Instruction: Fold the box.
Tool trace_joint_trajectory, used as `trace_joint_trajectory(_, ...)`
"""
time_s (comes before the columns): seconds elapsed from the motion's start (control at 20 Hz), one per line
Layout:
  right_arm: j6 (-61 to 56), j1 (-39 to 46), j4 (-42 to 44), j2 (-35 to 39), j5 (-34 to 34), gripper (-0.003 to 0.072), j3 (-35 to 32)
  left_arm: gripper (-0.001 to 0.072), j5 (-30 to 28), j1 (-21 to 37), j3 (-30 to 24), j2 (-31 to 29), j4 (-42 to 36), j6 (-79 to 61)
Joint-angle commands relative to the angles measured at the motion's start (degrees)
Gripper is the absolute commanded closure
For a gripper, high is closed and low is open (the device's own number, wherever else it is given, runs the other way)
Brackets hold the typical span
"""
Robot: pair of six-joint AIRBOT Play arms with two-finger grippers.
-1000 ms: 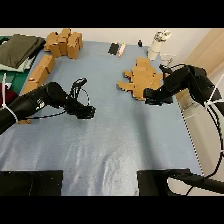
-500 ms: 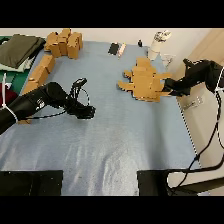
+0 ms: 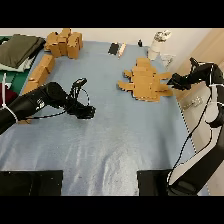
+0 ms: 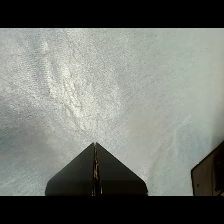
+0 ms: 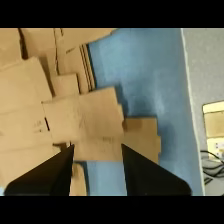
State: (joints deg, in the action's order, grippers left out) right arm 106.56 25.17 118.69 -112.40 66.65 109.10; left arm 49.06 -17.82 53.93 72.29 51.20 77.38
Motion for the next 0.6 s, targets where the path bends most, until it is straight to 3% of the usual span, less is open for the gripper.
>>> trace_joint_trajectory(0.0,2.58,0.48,1.18,-5.46,-2.27,0.0218,5.03,0.0697,-0.02,-0.02,0.04,0.02,0.0,0.0)
trace_joint_trajectory(0.25,3.08,0.04,2.4,-7.89,-1.92,0.0241,5.6,0.0697,-0.02,-0.02,0.04,0.02,0.0,0.0)
trace_joint_trajectory(0.4,6.23,0.04,7.65,-7.93,2.49,0.0408,6.05,0.0697,-0.02,-0.02,0.04,0.02,0.0,0.0)
trace_joint_trajectory(0.5,8.07,0.04,12.74,-7.67,7.28,0.0676,7.45,0.0697,-0.02,-0.02,0.04,0.02,0.0,0.0)
trace_joint_trajectory(0.55,8.79,0.07,15.04,-6.95,8.74,0.0684,7.72,0.0697,-0.02,-0.02,0.04,0.02,0.0,0.0)
